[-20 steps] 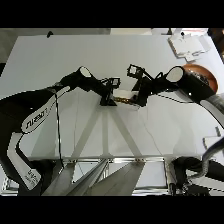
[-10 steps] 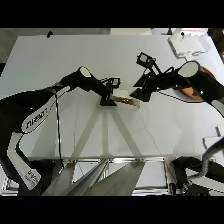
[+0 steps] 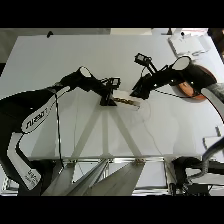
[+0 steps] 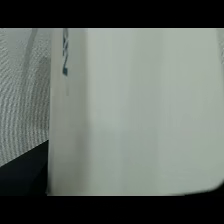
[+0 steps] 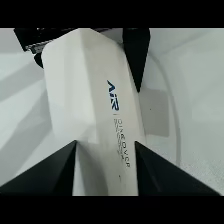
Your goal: Fold the box and place the chain.
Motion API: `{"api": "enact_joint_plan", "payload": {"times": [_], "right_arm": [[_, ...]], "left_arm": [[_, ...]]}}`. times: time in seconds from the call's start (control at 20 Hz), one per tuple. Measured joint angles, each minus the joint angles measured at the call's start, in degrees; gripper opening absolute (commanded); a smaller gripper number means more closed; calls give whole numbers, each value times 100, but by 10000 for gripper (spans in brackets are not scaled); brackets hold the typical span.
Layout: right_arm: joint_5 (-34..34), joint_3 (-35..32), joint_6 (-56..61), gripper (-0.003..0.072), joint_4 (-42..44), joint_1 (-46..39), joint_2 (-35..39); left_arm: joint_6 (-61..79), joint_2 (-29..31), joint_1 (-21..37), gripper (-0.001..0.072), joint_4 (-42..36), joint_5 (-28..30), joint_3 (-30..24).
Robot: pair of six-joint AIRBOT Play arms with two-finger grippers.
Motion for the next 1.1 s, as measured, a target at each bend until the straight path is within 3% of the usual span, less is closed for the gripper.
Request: {"api": "enact_joint_plan", "payload": {"times": [0.1, 0.3, 0.45, 1.1], "right_arm": [[15, 11, -129, 220, -46, 72, -24], [-103, 22, -341, 216, -149, 319, -44], [-221, 24, -378, 158, -378, 452, -46], [-564, -133, -216, 159, -933, 680, 7]], "left_arm": [[-2, -2, 0, 151, 0, 0, 0], [0, -2, 0, 151, 0, -2, 0], [0, -2, 0, 151, 0, 0, 0], [-11, 0, 2, 151, 0, 4, 0]]}}
